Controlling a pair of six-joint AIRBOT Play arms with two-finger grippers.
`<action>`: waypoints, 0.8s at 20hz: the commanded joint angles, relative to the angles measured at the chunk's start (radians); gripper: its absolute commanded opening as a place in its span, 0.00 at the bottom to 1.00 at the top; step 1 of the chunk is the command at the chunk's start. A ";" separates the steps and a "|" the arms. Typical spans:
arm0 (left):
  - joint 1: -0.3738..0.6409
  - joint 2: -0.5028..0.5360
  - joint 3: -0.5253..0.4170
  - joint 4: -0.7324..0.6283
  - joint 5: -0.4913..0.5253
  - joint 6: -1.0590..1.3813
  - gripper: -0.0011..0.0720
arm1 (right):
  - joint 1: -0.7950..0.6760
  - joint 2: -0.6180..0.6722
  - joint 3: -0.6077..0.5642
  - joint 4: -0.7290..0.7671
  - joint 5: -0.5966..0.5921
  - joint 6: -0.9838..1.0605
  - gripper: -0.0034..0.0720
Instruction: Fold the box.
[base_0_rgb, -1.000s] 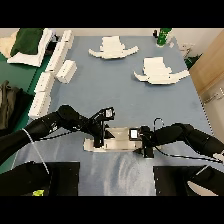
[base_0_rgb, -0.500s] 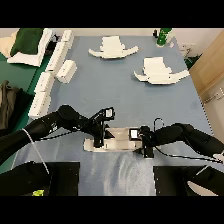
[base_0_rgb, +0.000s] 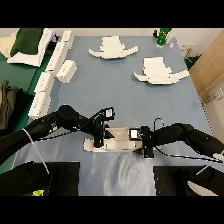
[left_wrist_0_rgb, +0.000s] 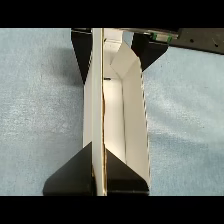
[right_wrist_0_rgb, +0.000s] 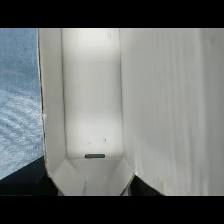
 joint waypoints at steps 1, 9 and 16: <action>0.002 0.000 0.001 0.000 0.002 -0.001 0.04 | 0.001 -0.001 0.000 0.000 0.000 0.000 0.65; 0.002 0.002 0.001 0.000 0.024 -0.080 0.53 | 0.001 -0.001 0.000 0.000 0.000 0.000 0.65; 0.026 0.134 0.007 0.217 0.041 -0.425 0.87 | 0.001 -0.001 0.000 0.000 0.000 0.000 0.65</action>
